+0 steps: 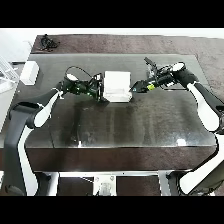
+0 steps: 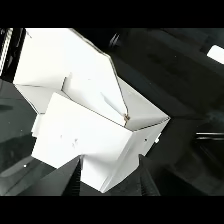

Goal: Fold the box and place the chain.

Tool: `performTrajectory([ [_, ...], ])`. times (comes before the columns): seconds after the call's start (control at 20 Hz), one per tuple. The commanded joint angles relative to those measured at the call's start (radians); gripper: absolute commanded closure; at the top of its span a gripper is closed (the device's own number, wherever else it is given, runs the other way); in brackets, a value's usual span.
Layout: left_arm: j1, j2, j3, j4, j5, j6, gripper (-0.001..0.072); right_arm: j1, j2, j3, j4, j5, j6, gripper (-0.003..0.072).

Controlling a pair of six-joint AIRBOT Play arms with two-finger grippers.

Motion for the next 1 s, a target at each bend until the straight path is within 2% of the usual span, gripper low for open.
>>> performTrajectory([
  [0.0,0.000,0.001,0.000,0.000,0.000,0.000,0.0381,0.013,-0.001,0.011,-0.047,-0.030,0.024,0.0242],
  [0.6,0.000,0.001,0.000,0.000,-0.002,0.000,0.0381,0.082,-0.001,0.061,-0.152,-0.029,0.151,0.0232],
  [0.8,0.000,0.001,0.000,0.000,-0.002,0.000,0.0381,0.118,-0.001,0.067,-0.281,-0.029,0.250,0.0232],
  [0.95,0.000,0.001,0.000,0.000,-0.002,0.000,0.0381,0.149,-0.001,0.071,-0.303,-0.029,0.282,0.0232],
])
